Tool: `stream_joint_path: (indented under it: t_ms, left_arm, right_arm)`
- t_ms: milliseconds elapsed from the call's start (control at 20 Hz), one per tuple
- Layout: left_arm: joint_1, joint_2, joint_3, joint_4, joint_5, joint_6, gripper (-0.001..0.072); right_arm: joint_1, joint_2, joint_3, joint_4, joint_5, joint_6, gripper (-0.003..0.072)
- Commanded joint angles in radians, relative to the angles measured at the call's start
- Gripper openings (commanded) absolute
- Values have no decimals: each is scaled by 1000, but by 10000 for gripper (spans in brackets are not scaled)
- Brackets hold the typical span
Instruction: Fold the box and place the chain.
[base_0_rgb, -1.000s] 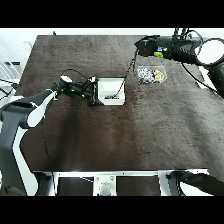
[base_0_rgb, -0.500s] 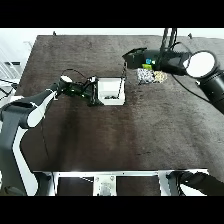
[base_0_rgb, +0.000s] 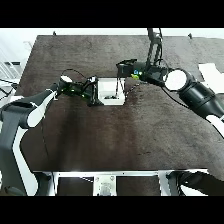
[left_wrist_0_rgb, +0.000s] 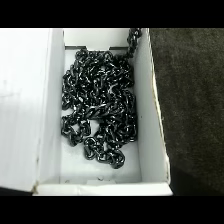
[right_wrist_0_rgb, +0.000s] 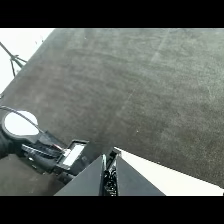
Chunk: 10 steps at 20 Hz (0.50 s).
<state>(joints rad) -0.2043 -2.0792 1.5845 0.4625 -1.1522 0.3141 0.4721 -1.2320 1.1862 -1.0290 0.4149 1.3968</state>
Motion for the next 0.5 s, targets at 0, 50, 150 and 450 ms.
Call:
stream_joint_path:
  t_ms: [0, 50, 150, 450]
  left_arm:
    - [1, 0, 0, 0, 0, 0, 407]
    - [1, 0, 0, 0, 0, 0, 408]
    - [1, 0, 0, 0, 0, 0, 407]
    - [1, 0, 0, 0, 0, 0, 407]
  right_arm:
    - [6, -62, -8, 0, -51, 2, 4]
    - [6, -96, -8, 0, -70, 2, 4]
    - [6, -170, -8, 0, -85, 2, 4]
    - [-2, -278, -10, -16, -66, -3, 516]
